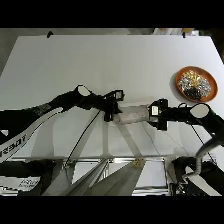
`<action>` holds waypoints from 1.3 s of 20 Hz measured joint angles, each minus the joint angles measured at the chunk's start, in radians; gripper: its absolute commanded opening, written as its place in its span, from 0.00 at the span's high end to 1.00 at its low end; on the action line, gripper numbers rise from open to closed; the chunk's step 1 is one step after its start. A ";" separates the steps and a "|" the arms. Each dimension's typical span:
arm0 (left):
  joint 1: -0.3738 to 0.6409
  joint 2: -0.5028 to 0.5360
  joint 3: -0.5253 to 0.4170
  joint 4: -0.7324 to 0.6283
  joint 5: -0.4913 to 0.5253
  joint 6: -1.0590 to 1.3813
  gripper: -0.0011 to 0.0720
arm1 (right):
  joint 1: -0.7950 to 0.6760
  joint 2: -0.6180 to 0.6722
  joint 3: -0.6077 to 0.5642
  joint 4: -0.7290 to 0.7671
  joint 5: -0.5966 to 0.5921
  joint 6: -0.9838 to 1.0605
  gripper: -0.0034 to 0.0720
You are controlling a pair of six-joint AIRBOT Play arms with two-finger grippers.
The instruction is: Fold the box and place the chain.
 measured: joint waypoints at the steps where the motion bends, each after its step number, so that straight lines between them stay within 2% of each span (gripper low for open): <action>1: 0.000 0.000 0.000 0.000 0.000 0.000 0.97 | -0.011 -0.014 0.000 0.005 0.005 -0.013 0.07; 8: 0.000 0.000 0.000 0.000 0.000 0.000 0.97 | -0.071 -0.113 0.020 0.065 0.026 -0.140 0.07; 17: 0.000 0.000 0.000 0.000 0.000 0.000 0.97 | -0.048 -0.210 0.064 0.139 0.060 -0.177 0.07; 26: 0.000 0.000 0.000 0.003 -0.008 0.002 0.97 | -0.032 -0.224 0.065 0.073 0.155 -0.116 0.10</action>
